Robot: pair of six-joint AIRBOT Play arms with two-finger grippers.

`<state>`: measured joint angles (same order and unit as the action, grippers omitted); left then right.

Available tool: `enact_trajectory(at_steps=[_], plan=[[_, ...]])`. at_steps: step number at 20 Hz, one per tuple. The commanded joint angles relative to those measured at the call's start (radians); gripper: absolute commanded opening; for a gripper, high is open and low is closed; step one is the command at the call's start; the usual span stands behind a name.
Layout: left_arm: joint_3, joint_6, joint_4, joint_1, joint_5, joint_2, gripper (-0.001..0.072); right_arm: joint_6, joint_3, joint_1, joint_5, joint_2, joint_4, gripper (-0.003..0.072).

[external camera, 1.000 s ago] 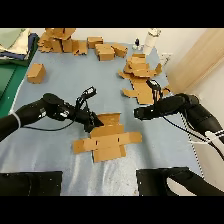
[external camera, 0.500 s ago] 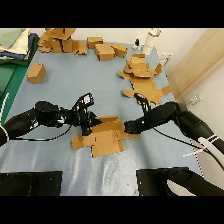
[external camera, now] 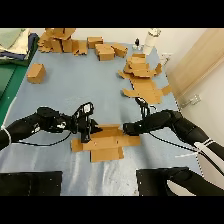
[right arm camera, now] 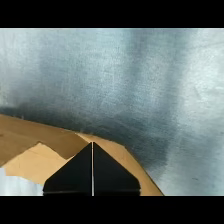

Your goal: Fold the box.

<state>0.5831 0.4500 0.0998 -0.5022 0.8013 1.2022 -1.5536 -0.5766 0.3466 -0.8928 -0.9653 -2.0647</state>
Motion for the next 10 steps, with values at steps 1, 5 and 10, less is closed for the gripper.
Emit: enact_trajectory(at_steps=[1, 5, 10], plan=[[-0.007, 0.031, -0.007, -0.016, 0.019, 0.033, 0.001, 0.009, 0.005, 0.001, 0.021, 0.0, 0.0, 0.0004], [-0.005, 0.022, -0.007, -0.016, 0.016, 0.008, 0.001, 0.009, 0.005, 0.001, 0.022, 0.0, 0.0, 0.0004], [-0.023, 0.009, -0.017, -0.07, -0.168, -0.055, 0.001, 0.009, 0.005, 0.001, 0.058, 0.0, 0.0, 0.0004]])
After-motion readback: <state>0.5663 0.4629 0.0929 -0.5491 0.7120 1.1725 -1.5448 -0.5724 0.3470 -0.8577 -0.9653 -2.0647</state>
